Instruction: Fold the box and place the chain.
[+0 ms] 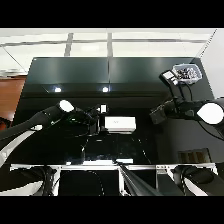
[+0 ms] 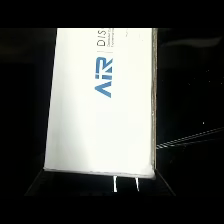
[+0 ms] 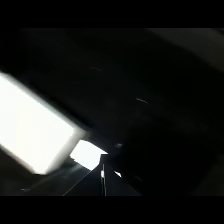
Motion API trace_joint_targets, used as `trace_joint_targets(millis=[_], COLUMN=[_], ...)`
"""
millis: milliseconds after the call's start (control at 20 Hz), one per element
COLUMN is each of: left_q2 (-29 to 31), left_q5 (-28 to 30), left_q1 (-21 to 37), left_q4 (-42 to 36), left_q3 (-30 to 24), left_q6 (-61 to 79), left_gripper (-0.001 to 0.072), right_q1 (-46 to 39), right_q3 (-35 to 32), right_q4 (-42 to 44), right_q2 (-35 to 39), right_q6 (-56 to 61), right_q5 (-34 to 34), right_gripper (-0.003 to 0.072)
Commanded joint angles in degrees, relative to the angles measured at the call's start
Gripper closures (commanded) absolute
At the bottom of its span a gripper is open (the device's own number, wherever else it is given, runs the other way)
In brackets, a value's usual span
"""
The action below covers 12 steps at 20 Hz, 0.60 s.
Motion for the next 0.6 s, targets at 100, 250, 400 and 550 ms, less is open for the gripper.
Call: trace_joint_targets(millis=[100,250,400,550], left_q2=[0.0,0.0,0.0,0.1], left_q5=[0.7,0.7,0.7,-0.2], left_q1=[0.0,0.0,0.0,0.0], left_q4=[-1.3,-1.3,-1.3,-1.2], left_q3=[0.1,0.1,0.1,0.2], left_q6=[0.1,0.1,0.1,0.1], left_gripper=[0.0244,0.0244,0.0244,0.0163], right_q1=[-0.1,-0.1,-0.1,-0.1], right_q3=[-4.7,-5.9,-5.9,-5.9], right_q4=[-9.7,-8.6,-8.3,-8.3], right_q2=[1.1,1.1,1.1,1.1], right_q6=[15.0,15.1,15.1,15.4], right_q5=[0.6,1.7,1.2,1.2], right_gripper=[0.0674,0.0674,0.0674,0.0674])
